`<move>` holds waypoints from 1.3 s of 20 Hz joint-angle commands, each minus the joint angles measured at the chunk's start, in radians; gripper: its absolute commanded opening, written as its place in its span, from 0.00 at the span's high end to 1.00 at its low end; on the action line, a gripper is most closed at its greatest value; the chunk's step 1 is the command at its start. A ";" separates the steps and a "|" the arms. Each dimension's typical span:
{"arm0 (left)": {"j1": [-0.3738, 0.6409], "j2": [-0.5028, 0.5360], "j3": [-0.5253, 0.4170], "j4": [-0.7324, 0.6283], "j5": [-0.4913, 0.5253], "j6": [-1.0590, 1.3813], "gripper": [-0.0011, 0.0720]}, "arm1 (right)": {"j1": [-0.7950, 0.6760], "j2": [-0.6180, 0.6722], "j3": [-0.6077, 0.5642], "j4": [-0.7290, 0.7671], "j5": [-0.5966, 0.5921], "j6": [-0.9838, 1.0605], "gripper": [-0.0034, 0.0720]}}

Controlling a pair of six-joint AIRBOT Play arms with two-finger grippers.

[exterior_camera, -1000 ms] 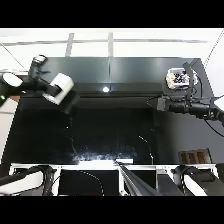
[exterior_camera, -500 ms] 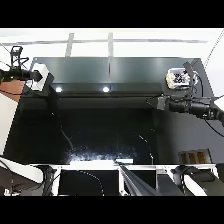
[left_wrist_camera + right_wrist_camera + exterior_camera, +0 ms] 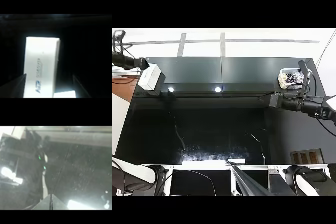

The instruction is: Fold the box and place the chain.

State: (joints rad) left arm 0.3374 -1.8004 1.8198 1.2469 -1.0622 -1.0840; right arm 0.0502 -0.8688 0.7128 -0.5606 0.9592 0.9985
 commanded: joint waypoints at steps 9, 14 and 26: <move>-0.121 0.608 -0.336 -0.002 -0.214 -0.277 0.94 | -0.158 0.138 0.228 -0.681 0.142 0.369 0.91; -0.264 1.191 -1.172 -0.001 0.229 -0.274 0.94 | -0.172 0.305 -0.110 -0.698 -0.067 0.406 0.91; -0.262 1.416 -1.387 0.009 0.148 -0.308 0.94 | -0.172 0.301 -0.146 -0.673 -0.063 0.408 0.91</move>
State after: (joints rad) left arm 0.0772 -0.3977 0.4480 1.2541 -0.9058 -1.3918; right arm -0.1223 -0.5690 0.5701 -1.2343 0.8982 1.4063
